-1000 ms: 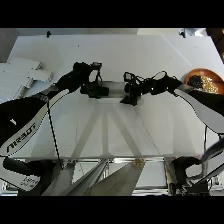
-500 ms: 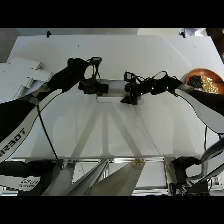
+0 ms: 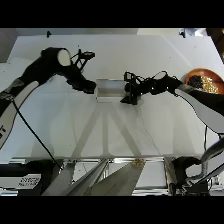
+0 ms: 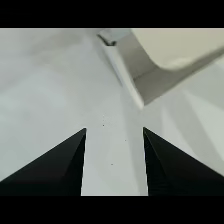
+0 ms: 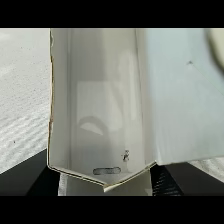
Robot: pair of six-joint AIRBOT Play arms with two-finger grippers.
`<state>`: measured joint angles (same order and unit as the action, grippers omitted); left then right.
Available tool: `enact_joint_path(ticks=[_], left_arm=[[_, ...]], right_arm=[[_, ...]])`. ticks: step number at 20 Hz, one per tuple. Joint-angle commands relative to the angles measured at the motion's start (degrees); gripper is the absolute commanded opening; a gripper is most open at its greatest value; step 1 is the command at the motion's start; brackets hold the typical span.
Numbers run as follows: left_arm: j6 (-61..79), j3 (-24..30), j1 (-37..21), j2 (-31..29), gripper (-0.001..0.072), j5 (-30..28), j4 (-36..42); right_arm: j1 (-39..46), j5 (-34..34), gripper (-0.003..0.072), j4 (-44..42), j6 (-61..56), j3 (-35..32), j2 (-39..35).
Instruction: Fold the box and place the chain.
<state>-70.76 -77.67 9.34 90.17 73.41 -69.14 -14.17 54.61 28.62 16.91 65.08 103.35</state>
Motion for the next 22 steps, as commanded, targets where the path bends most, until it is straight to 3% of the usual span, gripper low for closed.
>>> enact_joint_path(ticks=[1,2,4,5,7,11,15,19,22], left_arm=[[45.9,5.2,-9.4,-0.2,0.0453,1.4,21.3],[57.0,7.4,-12.2,-0.2,0.0508,1.3,26.2],[74.5,10.1,-15.9,0.2,0.0537,0.9,32.5],[81.9,10.6,-17.1,0.8,0.0601,1.2,33.8],[91.5,10.6,-18.4,3.3,0.0633,1.7,34.0],[100.5,10.6,-17.2,8.9,0.0633,0.4,34.1],[100.4,10.6,-14.6,12.7,0.0653,-2.2,38.8],[100.3,10.6,-12.0,13.6,0.0697,-7.5,40.2],[100.3,10.6,-11.7,13.6,0.0697,-7.8,42.2]], right_arm=[[0.0,0.0,0.046,0.0,0.0,0.0,0.0],[0.0,0.0,0.046,0.0,0.0,0.0,0.0],[0.0,0.0,0.046,0.0,0.0,0.0,0.0],[0.0,0.0,0.046,0.0,0.0,0.0,0.0],[0.0,0.0,0.046,0.0,0.0,0.0,0.0],[0.0,0.0,0.046,0.0,0.0,0.0,0.0],[0.0,0.0,0.046,0.0,0.0,0.0,0.0],[0.0,0.0,0.046,0.0,0.0,0.0,0.0],[0.0,0.0,0.046,0.0,0.0,0.0,0.0]])
